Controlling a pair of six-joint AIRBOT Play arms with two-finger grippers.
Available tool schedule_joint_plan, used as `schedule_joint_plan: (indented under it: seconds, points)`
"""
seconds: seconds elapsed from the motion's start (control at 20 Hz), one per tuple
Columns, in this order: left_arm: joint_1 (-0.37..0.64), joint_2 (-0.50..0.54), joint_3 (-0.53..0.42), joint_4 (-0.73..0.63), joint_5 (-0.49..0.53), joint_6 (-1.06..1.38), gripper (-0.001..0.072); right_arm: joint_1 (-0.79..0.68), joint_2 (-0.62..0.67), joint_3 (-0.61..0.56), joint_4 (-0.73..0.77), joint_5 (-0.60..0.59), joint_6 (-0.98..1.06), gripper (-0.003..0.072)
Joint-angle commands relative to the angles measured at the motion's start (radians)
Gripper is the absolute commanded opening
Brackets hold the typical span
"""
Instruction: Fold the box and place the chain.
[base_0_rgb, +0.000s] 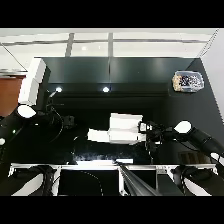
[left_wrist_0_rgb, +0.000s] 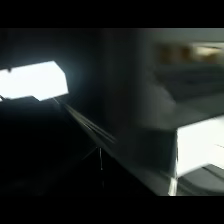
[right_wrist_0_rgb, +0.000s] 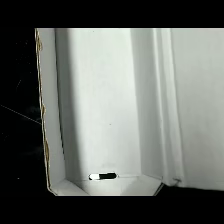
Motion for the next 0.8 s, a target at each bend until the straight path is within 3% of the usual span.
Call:
schedule_joint_plan:
  seconds: [0.0,0.3,0.55,0.65,0.7,0.75]
  points:
    - [0.045,-0.15,-0.02,-0.216,-0.193,0.031,0.0023,0.0,-0.001,0.001,0.0,0.0,0.0,0.0437]
    - [-0.247,-0.227,-0.019,-0.346,0.005,0.036,0.0024,0.0,-0.001,0.001,0.003,-0.002,0.0,0.0437]
    - [-0.294,-0.227,-0.018,-0.504,-0.01,0.216,0.0024,0.0,-0.001,0.001,0.003,-0.003,0.0,0.0437]
    - [-0.294,-0.212,-0.012,-0.506,-0.018,0.246,0.0025,0.0,-0.001,0.001,0.003,-0.003,0.0,0.0437]
    - [-0.294,-0.204,-0.005,-0.506,-0.034,0.254,0.0105,0.0,-0.001,0.001,0.003,-0.003,0.0,0.0437]
    - [-0.294,-0.2,0.005,-0.506,-0.061,0.266,0.0349,0.0,-0.001,0.001,0.003,-0.003,0.0,0.0437]
